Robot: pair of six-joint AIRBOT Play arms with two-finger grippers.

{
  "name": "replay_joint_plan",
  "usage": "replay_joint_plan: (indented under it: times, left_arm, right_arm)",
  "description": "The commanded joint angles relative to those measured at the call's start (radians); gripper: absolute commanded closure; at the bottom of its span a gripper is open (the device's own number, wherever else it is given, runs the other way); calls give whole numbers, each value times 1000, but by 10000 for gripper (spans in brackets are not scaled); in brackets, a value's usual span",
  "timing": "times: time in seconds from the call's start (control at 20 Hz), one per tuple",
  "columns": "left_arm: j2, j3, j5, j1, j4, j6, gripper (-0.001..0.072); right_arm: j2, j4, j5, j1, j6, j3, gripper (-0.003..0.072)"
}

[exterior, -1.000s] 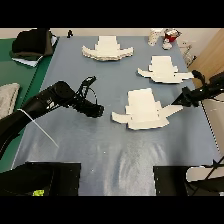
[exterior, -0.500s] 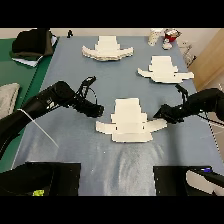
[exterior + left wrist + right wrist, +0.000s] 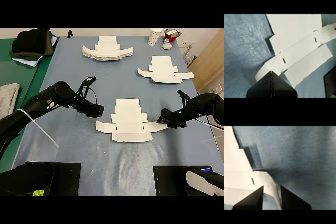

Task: Fold the box.

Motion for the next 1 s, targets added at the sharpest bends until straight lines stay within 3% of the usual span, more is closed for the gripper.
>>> replay_joint_plan:
  times: [0.0, 0.3, 0.4, 0.5, 0.55, 0.8, 0.95]
  left_arm:
    - [-1, 0, 0, 1, 0, 0, 697]
    - [-1, 0, 0, 1, 0, 0, 696]
    - [-1, 0, 1, 1, 0, 0, 696]
    - [-1, 0, 13, 1, -1, 0, 696]
    - [-1, 0, 22, 1, -7, 0, 696]
    - [-1, 0, 61, 1, -14, 0, 696]
    - [-1, 0, 61, 1, -14, 0, 696]
  right_arm:
    - [1, 82, -26, 2, -37, -3, 402]
    - [1, 120, -36, 32, -97, -11, 424]
    - [1, 120, -9, 68, -123, -28, 552]
    - [1, 119, 36, 104, -131, -40, 588]
    - [2, 121, 56, 118, -142, -40, 673]
    - [3, 128, 108, 209, -215, -40, 683]
    - [50, 129, 134, 288, -224, -101, 684]
